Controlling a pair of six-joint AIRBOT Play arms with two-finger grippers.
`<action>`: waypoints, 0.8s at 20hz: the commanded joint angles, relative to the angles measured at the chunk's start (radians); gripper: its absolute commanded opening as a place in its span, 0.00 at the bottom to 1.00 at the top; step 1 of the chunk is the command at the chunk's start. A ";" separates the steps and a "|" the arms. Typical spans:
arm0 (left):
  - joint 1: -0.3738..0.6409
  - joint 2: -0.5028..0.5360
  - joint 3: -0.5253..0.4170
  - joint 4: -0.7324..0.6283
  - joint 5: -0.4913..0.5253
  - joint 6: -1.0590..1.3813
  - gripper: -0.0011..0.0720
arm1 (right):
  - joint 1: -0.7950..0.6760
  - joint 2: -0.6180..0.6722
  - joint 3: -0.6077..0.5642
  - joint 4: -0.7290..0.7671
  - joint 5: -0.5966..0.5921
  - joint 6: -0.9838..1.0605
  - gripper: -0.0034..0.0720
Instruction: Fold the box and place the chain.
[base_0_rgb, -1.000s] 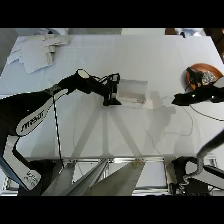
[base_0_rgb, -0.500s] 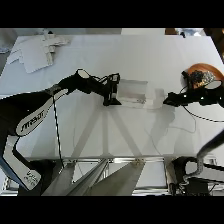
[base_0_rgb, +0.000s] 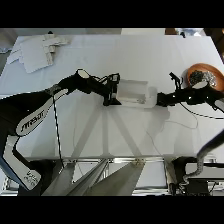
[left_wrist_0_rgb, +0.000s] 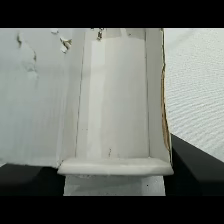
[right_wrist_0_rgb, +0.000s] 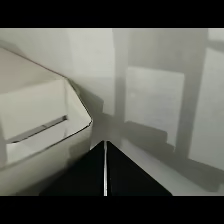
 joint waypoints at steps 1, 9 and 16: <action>0.000 0.000 0.000 0.000 0.000 0.000 0.55 | 0.009 -0.005 0.000 0.092 0.044 -0.055 0.05; 0.000 0.000 0.000 0.000 0.000 0.000 0.55 | 0.009 0.002 0.001 0.167 0.068 -0.073 0.29; 0.000 0.000 0.000 0.000 0.000 0.000 0.55 | 0.009 0.064 0.001 0.164 0.076 -0.106 0.29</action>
